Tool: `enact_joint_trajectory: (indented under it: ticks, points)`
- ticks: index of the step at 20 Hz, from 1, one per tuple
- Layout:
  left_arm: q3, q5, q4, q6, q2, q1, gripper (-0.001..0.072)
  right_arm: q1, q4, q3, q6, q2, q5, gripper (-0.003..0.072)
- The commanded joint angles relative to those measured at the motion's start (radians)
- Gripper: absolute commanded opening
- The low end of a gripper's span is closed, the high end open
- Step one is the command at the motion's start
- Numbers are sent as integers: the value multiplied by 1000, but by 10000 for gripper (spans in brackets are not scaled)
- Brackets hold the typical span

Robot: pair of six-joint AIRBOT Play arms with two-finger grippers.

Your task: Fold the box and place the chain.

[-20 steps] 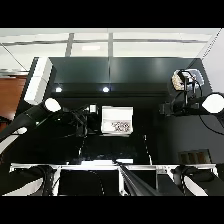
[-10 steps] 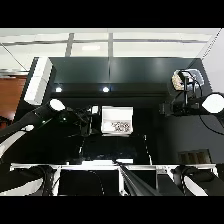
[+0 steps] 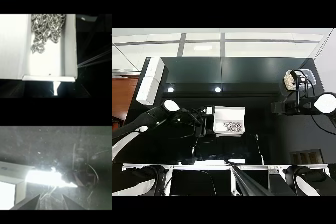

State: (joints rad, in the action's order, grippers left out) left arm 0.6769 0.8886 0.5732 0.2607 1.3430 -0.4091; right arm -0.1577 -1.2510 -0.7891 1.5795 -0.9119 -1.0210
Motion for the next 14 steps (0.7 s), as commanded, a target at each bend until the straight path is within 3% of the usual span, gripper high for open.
enact_joint_trajectory:
  ticks: [1,2,4,5,7,9,11,14]
  points:
    - [0,-3,-5,2,0,-9,461,-2,3,1,0,-1,13,308]
    - [0,-6,-5,2,0,-12,394,-10,24,4,15,-7,26,308]
    - [0,-8,-6,2,0,-12,353,-50,113,14,29,-32,56,354]
    - [0,-13,-6,2,0,-12,343,-79,125,14,27,-49,95,693]
    - [0,-17,-6,2,0,-12,343,-120,140,12,21,-92,276,710]
    - [0,-17,-5,2,0,-12,343,-126,267,-18,-38,-170,422,710]
    - [0,-17,-5,2,0,-12,343,-144,433,-77,-213,-280,423,709]
    - [0,-17,-5,2,0,-12,343,-200,517,-121,-632,-361,290,708]
